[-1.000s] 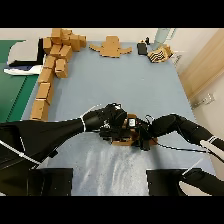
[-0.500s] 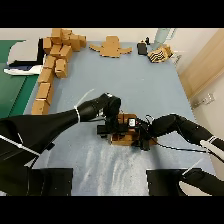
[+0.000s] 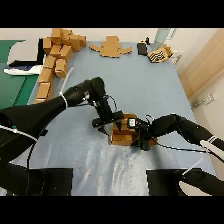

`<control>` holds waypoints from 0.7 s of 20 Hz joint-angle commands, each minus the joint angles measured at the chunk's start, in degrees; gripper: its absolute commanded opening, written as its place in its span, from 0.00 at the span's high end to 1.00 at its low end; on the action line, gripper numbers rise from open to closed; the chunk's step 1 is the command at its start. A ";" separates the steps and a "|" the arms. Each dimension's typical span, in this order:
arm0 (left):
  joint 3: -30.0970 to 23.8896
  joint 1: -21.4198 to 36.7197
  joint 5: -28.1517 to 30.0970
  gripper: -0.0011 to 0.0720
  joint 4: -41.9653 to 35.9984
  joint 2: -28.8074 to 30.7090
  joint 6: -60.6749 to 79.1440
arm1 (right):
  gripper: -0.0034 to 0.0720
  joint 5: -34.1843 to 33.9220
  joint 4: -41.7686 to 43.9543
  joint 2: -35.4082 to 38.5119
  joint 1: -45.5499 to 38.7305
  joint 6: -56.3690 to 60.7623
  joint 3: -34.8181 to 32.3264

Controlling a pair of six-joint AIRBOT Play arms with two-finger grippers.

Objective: Fold the box.

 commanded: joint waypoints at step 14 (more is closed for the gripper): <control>-0.85 22.14 -0.24 0.97 2.84 -0.02 72.11 | 0.34 0.02 0.00 0.00 0.00 0.00 0.04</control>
